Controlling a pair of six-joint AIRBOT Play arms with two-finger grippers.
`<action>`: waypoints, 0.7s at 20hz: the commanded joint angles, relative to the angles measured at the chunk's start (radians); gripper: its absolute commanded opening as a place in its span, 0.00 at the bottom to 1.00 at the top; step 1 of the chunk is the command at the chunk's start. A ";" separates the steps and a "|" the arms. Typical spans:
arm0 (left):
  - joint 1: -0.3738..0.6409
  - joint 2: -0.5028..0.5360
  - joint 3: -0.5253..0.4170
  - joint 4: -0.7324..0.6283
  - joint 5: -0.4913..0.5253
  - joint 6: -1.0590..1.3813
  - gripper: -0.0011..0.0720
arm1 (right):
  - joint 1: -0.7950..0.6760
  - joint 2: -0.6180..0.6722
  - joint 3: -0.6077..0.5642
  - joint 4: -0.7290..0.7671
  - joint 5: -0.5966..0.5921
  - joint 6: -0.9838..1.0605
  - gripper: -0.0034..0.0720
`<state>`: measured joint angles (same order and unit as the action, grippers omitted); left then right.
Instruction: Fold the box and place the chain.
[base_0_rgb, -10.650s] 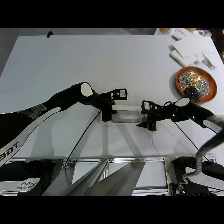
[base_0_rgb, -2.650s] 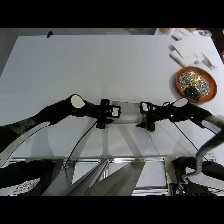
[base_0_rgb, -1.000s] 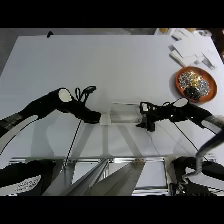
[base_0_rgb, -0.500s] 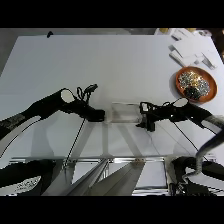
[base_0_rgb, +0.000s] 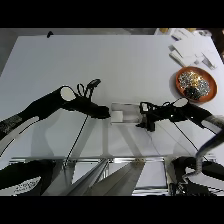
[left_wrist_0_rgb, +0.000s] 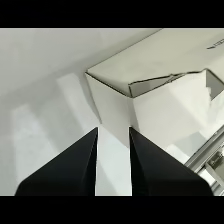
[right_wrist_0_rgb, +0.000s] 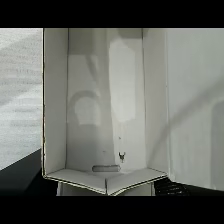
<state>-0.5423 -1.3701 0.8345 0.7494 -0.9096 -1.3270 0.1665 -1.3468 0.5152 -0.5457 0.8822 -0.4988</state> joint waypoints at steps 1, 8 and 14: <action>-0.025 0.002 0.010 -0.002 0.010 -0.010 0.32 | 0.001 0.000 0.000 0.000 0.000 0.000 0.44; -0.061 0.001 0.029 0.014 0.009 -0.082 0.49 | 0.000 0.000 0.000 0.000 0.000 0.000 0.44; -0.036 0.002 0.031 0.146 -0.014 -0.198 0.49 | 0.000 0.000 0.000 0.000 0.000 0.000 0.44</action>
<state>-0.5919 -1.3682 0.8646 0.8104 -0.9066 -1.4559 0.1661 -1.3460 0.5152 -0.5461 0.8829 -0.4999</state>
